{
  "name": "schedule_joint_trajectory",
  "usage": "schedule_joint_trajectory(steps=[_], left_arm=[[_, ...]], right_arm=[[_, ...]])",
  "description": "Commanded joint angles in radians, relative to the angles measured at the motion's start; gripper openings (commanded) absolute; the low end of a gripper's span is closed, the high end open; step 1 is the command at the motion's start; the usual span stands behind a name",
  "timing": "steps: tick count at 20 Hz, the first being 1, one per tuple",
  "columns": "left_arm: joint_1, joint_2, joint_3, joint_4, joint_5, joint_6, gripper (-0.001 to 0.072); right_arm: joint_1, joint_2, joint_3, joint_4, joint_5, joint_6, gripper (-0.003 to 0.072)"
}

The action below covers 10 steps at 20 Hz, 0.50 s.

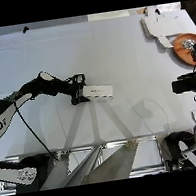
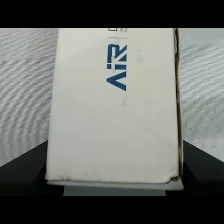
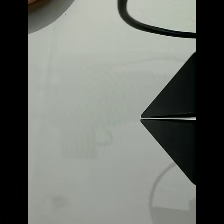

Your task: Fold the box and place the chain.

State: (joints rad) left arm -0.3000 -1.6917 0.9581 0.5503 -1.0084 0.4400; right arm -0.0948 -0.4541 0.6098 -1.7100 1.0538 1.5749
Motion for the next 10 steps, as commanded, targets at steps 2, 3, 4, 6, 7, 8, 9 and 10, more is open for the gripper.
schedule_joint_trajectory(steps=[2, 3, 4, 6, 7, 8, 9, 10], left_arm=[[-0.001, 0.016, 0.0, 0.003, -0.007, -0.005, 0.0009], [-0.001, 0.035, 0.0, 0.004, -0.006, -0.017, 0.0009], [-0.001, 0.064, 0.0, 0.004, -0.005, -0.027, 0.0009], [-0.001, 0.146, 0.0, 0.005, 0.0, -0.069, 0.0008], [-0.001, 0.2, 0.0, 0.005, 0.009, -0.1, 0.0008], [-0.001, 0.253, 0.0, 0.006, 0.026, -0.131, 0.0008], [-0.001, 0.314, 0.0, 0.011, 0.061, -0.165, 0.0008], [-0.001, 0.373, 0.0, 0.023, 0.106, -0.2, 0.0008]], right_arm=[[-0.001, 0.001, 0.001, -0.002, 0.001, 0.003, 0.0008], [-0.001, 0.001, 0.001, -0.002, 0.001, 0.003, 0.0008], [-0.001, 0.001, 0.001, -0.002, 0.001, 0.003, 0.0008], [-0.001, 0.001, 0.001, -0.002, 0.001, 0.003, 0.0008], [-0.001, 0.001, 0.001, -0.001, 0.001, 0.003, 0.0008], [-0.001, 0.001, 0.001, -0.001, 0.001, 0.003, 0.0008], [-0.001, 0.001, 0.001, -0.001, 0.001, 0.003, 0.0008], [-0.001, 0.001, 0.001, -0.001, 0.001, 0.003, 0.0008]])
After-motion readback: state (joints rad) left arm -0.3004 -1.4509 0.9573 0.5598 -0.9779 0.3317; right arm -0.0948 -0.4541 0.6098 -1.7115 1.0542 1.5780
